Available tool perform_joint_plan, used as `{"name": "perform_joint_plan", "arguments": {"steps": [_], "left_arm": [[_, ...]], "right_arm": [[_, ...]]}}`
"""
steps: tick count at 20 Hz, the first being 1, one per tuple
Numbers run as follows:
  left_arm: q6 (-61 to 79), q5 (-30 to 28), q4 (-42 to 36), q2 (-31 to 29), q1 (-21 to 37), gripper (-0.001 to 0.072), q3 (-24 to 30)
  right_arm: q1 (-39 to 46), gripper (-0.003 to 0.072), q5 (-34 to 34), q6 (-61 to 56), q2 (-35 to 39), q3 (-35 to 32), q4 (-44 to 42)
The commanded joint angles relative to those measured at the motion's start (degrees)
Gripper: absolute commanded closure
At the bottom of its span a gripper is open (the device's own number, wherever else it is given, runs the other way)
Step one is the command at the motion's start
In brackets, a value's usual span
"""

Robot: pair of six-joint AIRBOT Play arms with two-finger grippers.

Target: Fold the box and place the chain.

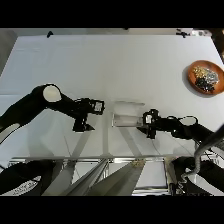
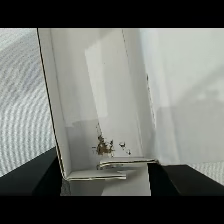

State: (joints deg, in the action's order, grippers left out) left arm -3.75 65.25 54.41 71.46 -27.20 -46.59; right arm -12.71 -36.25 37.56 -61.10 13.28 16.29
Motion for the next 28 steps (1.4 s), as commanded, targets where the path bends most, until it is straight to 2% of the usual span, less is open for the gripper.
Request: {"name": "perform_joint_plan", "arguments": {"steps": [1, 5, 10, 17, 28], "left_arm": [[3.72, -2.21, -4.13, 7.56, 0.31, 0.0001, -0.48], [3.52, -3.23, -9.01, 12.37, -1.25, -0.0002, -5.75], [3.5, -3.32, -8.92, 16.41, -3.45, -0.0011, -10.19], [-2.32, -4.22, -8.83, 19.47, -6.03, -0.0011, -11.21], [-1.64, -6.51, -11.98, 20.96, -8.2, -0.0009, -11.21]], "right_arm": [[-0.02, 0.0284, -0.02, -0.02, 0.02, 0.0, -0.02], [-0.02, 0.0284, -0.02, -0.02, 0.02, 0.0, -0.02], [-0.02, 0.0284, -0.04, -0.02, 0.02, 0.0, -0.02], [-0.02, 0.0284, -0.02, -0.02, 0.02, 0.0, -0.02], [-0.02, 0.0284, -0.02, -0.02, 0.02, 0.0, -0.02]]}}
